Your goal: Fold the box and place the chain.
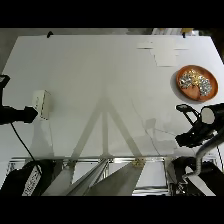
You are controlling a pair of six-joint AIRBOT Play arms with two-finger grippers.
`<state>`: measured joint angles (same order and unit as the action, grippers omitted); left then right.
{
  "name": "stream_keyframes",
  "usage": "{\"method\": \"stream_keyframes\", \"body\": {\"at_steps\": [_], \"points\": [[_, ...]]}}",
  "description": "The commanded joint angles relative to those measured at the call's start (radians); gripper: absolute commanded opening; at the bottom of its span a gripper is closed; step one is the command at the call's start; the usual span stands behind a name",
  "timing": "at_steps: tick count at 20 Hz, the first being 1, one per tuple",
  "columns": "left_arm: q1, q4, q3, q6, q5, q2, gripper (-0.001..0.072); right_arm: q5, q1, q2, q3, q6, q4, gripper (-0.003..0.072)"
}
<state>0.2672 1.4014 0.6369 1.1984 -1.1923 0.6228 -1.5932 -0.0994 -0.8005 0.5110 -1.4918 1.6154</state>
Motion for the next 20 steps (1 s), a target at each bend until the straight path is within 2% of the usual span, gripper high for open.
{"method": "stream_keyframes", "body": {"at_steps": [1, 5, 9, 16, 20], "points": [[-0.057, -0.002, 0.0, 0.01, -0.092, -0.173, 0.0695, 0.0, 0.001, 0.0, 0.001, 0.0, 0.0, 0.0014], [-0.094, -0.002, 0.0, 0.058, -0.156, -0.269, 0.0694, 0.0, 0.001, 0.0, 0.001, 0.0, 0.0, 0.0014], [-0.126, -0.002, 0.0, 0.071, -0.219, -0.283, 0.0694, 0.0, 0.001, 0.0, 0.001, 0.0, 0.0, 0.0014], [-0.253, 0.01, 0.0, 0.07, -0.211, -0.283, 0.0694, 0.0, 0.001, 0.0, 0.001, 0.0, 0.0, 0.0014], [-0.269, 0.006, 0.0, 0.071, -0.211, -0.283, 0.0694, 0.0, 0.001, 0.0, 0.001, 0.0, 0.0, 0.0014]]}}
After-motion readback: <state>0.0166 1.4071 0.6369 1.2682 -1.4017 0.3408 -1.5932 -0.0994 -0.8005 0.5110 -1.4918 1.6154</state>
